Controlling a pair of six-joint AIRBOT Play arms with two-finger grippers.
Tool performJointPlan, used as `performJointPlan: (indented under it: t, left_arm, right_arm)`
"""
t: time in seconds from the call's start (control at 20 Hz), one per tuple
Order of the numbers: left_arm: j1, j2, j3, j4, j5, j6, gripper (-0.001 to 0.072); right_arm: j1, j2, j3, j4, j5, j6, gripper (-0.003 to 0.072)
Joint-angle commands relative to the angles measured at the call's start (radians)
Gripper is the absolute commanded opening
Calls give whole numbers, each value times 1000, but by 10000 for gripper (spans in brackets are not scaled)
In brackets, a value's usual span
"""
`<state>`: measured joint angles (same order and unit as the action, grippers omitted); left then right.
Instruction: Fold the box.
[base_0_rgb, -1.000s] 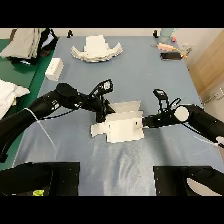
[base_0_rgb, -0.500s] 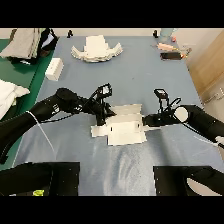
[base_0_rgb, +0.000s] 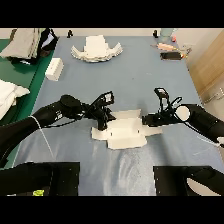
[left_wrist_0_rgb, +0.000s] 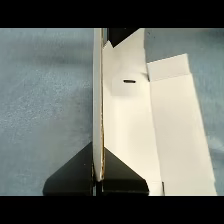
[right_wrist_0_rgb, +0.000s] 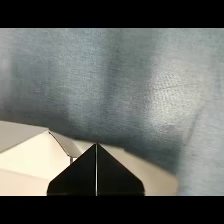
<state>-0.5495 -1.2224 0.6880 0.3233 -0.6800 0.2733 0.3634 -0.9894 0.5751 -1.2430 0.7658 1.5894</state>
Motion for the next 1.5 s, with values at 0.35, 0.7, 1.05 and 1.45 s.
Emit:
performJointPlan:
  t: [0.35,0.7,1.05,1.45]
  left_arm:
    - [-43,65,-45,22,64,66,9]
    - [-87,174,-45,13,222,293,8]
    - [-176,145,-106,-43,299,296,7]
    - [-176,138,-155,-85,276,278,10]
  right_arm:
    - [0,118,18,-258,11,232,1]
    - [0,129,18,-305,9,300,1]
    - [0,129,18,-305,7,300,1]
    - [0,129,18,-304,8,299,1]
